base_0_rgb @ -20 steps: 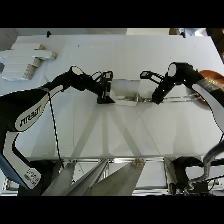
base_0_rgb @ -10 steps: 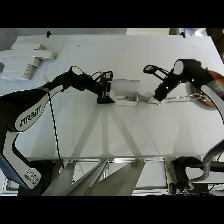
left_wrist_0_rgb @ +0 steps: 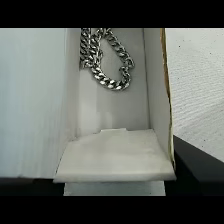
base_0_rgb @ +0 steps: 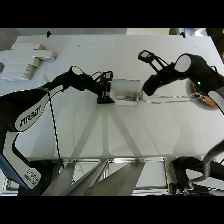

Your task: Fold the box and place the chain.

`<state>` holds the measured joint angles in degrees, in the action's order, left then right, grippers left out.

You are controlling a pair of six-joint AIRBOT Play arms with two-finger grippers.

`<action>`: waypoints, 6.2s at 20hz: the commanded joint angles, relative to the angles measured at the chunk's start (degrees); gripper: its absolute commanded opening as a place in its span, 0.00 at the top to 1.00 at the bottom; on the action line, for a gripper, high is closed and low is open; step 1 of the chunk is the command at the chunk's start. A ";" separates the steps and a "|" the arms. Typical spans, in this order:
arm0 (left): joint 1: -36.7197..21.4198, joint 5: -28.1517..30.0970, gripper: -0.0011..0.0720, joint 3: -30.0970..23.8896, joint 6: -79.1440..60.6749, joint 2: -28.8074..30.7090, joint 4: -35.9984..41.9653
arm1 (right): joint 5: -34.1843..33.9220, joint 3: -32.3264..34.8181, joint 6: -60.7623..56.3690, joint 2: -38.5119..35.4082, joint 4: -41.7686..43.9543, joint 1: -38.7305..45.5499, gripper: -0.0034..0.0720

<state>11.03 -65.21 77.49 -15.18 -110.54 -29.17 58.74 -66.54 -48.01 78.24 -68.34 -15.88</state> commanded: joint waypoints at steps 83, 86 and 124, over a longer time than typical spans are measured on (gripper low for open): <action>-0.04 0.02 0.50 0.02 0.00 0.02 0.00 | 7.69 -0.70 32.89 17.42 -16.55 12.26 0.88; -0.04 0.02 0.50 0.02 0.00 0.02 0.00 | 10.36 -0.70 32.87 17.35 -16.76 12.26 0.94; -0.04 -0.13 0.50 0.02 0.00 0.02 0.00 | -10.36 -0.79 27.76 2.27 38.69 -2.73 0.94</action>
<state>11.03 -65.36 77.49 -15.18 -110.54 -29.17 49.23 -67.26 -21.93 80.49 -32.95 -18.55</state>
